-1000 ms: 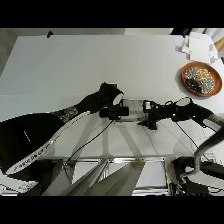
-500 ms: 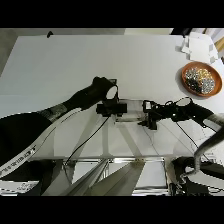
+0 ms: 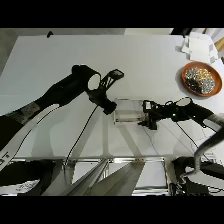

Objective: Fold the box and place the chain.

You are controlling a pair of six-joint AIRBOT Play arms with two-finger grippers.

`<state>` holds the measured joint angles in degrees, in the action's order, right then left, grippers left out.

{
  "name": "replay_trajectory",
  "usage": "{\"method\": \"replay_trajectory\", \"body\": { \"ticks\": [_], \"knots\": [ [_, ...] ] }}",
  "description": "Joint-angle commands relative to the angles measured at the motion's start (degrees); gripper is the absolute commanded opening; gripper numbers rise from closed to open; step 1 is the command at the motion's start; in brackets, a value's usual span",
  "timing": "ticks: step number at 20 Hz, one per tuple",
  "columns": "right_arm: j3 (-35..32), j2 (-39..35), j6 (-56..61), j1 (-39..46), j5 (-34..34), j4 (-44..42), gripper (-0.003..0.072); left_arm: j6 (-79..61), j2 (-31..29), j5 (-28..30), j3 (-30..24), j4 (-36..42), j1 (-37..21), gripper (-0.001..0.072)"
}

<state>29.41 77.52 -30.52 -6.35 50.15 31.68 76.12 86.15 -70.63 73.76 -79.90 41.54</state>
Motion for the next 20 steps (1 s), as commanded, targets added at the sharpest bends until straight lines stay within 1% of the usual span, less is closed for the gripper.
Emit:
{"method": "replay_trajectory", "body": {
  "ticks": [1,3,4,5,7,8,10,12,17,20],
  "knots": [
    [-0.02,-0.02,0.0,-0.02,0.02,-0.02,0.0414,-42.25,-3.04,7.98,-7.72,8.63,-1.86,0.0649],
    [-0.02,0.0,0.02,-0.02,0.02,0.0,0.0414,-61.61,-3.56,12.96,-14.14,19.58,-3.87,0.0665],
    [-0.02,-0.02,0.0,-0.02,0.02,-0.02,0.0414,-70.14,-3.56,15.78,-17.25,24.85,-4.9,0.0693],
    [-0.02,0.0,0.0,-0.02,0.02,-0.02,0.0414,-76.43,-3.54,18.95,-20.06,29.55,-5.73,0.0693],
    [-0.02,-0.02,0.0,-0.02,0.02,-0.02,0.0414,-81.11,-3.34,23.04,-23.52,37.11,-6.91,0.0693],
    [-0.02,-0.02,0.0,-0.02,0.02,-0.02,0.0414,-81.61,-2.99,24.17,-24.26,39.8,-7.43,0.0693],
    [0.0,-0.02,0.02,-0.02,0.02,-0.02,0.0414,-82.16,-1.86,24.37,-24.39,42.07,-8.63,0.0694],
    [-0.02,-0.02,0.0,-0.02,0.02,-0.02,0.0414,-82.55,-0.66,24.33,-24.39,42.34,-9.03,0.0695],
    [-0.02,-0.02,0.02,-0.02,0.02,0.0,0.0414,-82.58,1.99,24.33,-24.39,46.16,-8.96,0.0702],
    [-0.02,-0.02,0.0,-0.02,0.02,0.0,0.0414,-85.55,2.29,24.11,-24.39,46.56,-8.74,0.0704]
  ]
}}
